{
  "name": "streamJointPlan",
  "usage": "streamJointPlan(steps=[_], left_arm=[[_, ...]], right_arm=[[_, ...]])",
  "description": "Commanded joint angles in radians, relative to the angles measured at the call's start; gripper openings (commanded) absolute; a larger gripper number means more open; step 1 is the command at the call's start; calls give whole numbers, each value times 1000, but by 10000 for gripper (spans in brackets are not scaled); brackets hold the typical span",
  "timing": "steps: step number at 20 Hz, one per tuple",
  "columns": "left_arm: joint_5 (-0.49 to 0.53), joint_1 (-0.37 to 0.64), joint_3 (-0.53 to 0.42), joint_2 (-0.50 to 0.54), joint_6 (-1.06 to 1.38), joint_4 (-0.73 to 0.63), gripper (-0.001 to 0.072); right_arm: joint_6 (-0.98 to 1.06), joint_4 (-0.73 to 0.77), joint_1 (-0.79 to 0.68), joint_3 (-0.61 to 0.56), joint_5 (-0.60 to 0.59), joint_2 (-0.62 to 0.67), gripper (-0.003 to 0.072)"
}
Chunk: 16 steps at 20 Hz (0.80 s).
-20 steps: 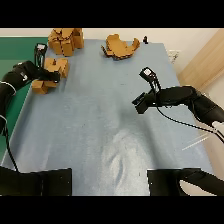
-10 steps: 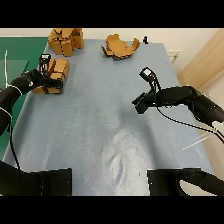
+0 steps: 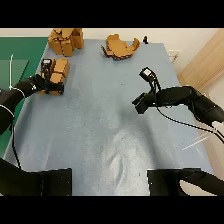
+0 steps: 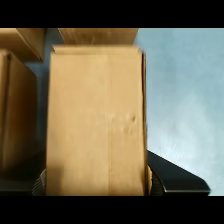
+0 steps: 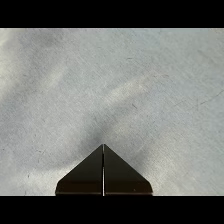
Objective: Fold the box.
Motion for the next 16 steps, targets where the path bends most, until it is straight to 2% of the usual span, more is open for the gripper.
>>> streamJointPlan(steps=[1,16], left_arm=[[-2,0,0,2,1,0,684],[13,1,0,76,2,3,685]], right_arm=[[0,1,0,0,-1,-1,3],[0,1,0,0,-2,-1,3]])
